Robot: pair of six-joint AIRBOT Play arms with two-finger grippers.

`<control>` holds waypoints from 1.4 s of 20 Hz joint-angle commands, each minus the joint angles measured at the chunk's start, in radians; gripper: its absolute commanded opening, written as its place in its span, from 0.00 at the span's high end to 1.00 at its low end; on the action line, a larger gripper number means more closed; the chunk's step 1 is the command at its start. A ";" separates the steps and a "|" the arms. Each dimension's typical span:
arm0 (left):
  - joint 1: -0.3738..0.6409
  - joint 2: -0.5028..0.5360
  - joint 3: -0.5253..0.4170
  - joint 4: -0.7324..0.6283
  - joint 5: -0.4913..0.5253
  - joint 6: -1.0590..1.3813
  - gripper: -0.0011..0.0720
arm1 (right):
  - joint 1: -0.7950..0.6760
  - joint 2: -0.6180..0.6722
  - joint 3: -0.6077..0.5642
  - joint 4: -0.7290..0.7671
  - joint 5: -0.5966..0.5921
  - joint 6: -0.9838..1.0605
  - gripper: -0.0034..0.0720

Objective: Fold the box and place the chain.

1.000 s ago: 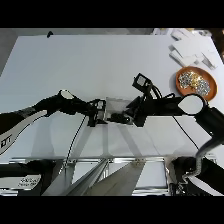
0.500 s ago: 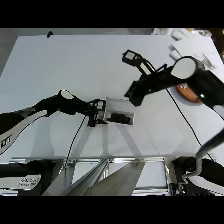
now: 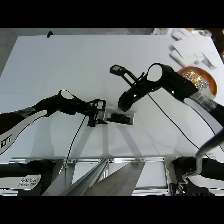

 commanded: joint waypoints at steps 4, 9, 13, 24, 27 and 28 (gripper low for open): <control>0.001 0.000 0.001 0.000 0.000 0.000 0.94 | 0.064 0.056 -0.101 0.026 -0.016 -0.076 0.79; 0.001 0.000 0.001 0.000 0.000 0.000 0.94 | 0.084 0.100 -0.162 0.005 -0.077 -0.174 0.69; 0.001 0.000 0.001 0.000 0.000 0.000 0.94 | 0.084 0.101 -0.162 -0.080 -0.075 -0.177 0.50; 0.001 0.000 0.001 0.000 0.000 0.000 0.94 | 0.103 0.126 -0.162 -0.173 -0.124 -0.183 0.58; 0.001 0.000 0.001 0.000 0.000 0.000 0.94 | 0.103 0.145 -0.162 -0.175 -0.114 -0.183 0.58; 0.001 0.000 0.001 0.000 0.000 0.000 0.94 | 0.111 0.156 -0.163 -0.172 -0.109 -0.183 0.56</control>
